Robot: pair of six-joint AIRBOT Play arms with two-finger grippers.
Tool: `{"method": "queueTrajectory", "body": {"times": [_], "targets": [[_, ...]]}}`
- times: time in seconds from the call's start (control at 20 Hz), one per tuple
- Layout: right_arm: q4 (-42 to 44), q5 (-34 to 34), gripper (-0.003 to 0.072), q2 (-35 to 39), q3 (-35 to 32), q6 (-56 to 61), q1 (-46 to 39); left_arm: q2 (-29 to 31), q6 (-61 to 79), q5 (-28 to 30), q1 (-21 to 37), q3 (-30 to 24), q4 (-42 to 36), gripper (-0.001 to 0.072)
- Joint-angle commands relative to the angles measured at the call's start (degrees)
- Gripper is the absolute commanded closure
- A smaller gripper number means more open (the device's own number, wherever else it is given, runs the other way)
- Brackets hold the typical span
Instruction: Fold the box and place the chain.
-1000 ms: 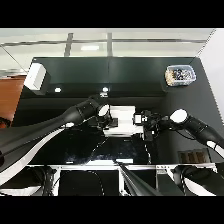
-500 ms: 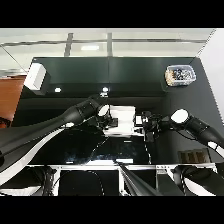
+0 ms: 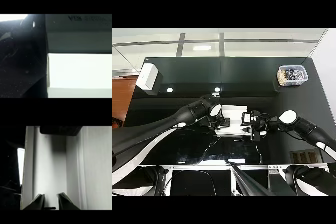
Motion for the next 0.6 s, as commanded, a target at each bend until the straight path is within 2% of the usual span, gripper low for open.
{"method": "queueTrajectory", "body": {"times": [0.0, 0.1, 0.15, 0.2, 0.25, 0.3, 0.35, 0.4, 0.45, 0.5, 0.55], "targets": [[1.31, -2.12, 0.0489, -0.5, 0.02, 1.55, 0.57, -0.04, 0.02, 0.17, 0.02, 0.02, -0.2, 0.0684], [-0.13, -2.1, 0.0491, -0.5, 0.02, 2.99, 0.57, -0.04, 0.02, 0.26, 0.02, 0.02, -0.2, 0.0684], [-0.94, -2.01, 0.057, -0.5, 0.02, 3.65, 0.57, -0.04, 0.02, 0.33, 0.02, 0.02, -0.2, 0.0683], [-1.38, -2.03, 0.0545, -0.5, 0.02, 4.31, 0.57, -0.04, 0.02, 0.33, 0.02, 0.02, -0.2, 0.0684], [-1.31, -2.27, 0.0305, -0.5, 0.02, 5.53, 0.57, -0.04, 0.02, 0.33, 0.02, 0.02, -0.2, 0.0684], [-1.38, -2.21, 0.0279, -0.5, 0.02, 6.27, 0.57, -0.04, 0.02, 0.33, 0.02, 0.02, -0.2, 0.0683], [-1.49, -1.77, 0.0524, -0.5, 0.02, 7.69, 0.57, -0.04, 0.02, 0.31, 0.02, 0.02, -0.2, 0.0684], [-1.44, -1.64, 0.0537, -0.5, 0.02, 9.38, 0.57, -0.04, 0.02, 0.31, 0.02, 0.02, -0.2, 0.0684], [-1.44, -1.66, 0.0518, -0.5, 0.02, 11.02, 0.57, -0.04, 0.02, 0.31, 0.02, 0.02, -0.2, 0.0684], [-1.38, -1.97, 0.0275, -0.5, 0.02, 12.98, 0.57, -0.04, 0.02, 0.31, 0.02, 0.02, -0.2, 0.0683], [-1.4, -1.92, 0.0248, -0.5, 0.02, 14.38, 0.57, -0.04, 0.02, 0.31, 0.02, 0.02, -0.2, 0.0684]]}}
